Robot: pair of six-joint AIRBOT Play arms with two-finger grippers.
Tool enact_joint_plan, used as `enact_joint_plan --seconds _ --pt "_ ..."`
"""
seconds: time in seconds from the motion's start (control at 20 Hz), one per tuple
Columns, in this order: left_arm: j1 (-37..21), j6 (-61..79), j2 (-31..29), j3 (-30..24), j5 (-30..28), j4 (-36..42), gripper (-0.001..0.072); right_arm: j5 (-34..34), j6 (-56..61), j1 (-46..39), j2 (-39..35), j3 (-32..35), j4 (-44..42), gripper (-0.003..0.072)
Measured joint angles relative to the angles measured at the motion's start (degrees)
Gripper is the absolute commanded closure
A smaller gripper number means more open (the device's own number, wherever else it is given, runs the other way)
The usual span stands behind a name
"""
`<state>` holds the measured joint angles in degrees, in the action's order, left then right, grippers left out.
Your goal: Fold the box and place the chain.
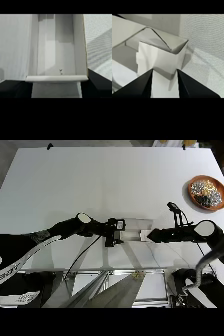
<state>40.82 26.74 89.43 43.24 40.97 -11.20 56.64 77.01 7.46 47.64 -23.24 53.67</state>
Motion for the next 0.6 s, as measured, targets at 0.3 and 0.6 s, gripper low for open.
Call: enact_joint_plan --seconds 0.3,0.6 --pt "0.0 0.0 0.0 0.0 -0.02 -0.02 0.0477 -3.52 19.8 11.8 4.81 -6.23 12.55 0.0377" --pt "-0.02 0.0 0.0 -0.02 0.0 -0.04 0.0477 -0.79 37.22 19.96 11.93 -11.91 22.47 0.0377"
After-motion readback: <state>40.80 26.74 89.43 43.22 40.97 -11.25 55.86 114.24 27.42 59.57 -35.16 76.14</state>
